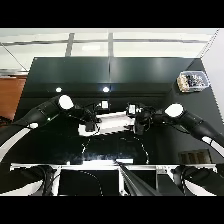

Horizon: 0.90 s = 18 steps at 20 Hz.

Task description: Fold the box and place the chain.

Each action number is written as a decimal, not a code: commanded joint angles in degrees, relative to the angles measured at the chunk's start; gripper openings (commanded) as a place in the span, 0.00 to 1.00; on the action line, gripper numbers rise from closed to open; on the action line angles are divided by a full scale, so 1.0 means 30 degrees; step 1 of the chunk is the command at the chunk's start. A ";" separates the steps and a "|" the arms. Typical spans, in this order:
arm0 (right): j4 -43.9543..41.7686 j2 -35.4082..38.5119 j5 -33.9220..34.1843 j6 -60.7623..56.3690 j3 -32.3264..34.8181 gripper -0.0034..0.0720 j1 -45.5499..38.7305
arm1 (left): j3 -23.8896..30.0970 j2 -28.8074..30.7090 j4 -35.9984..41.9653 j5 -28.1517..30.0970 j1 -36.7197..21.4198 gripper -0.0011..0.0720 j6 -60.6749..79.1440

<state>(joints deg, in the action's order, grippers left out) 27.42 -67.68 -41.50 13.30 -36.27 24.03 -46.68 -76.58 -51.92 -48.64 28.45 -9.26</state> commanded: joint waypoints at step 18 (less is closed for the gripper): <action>0.0219 -0.2361 -0.0940 0.1515 0.0612 0.98 0.0000 | -0.0357 -0.0007 -0.0051 0.0000 0.0007 0.05 0.0007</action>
<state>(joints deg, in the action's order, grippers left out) 27.86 -73.58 -44.73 17.30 -34.46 24.03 -47.66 -76.58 -52.05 -48.71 28.47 -9.23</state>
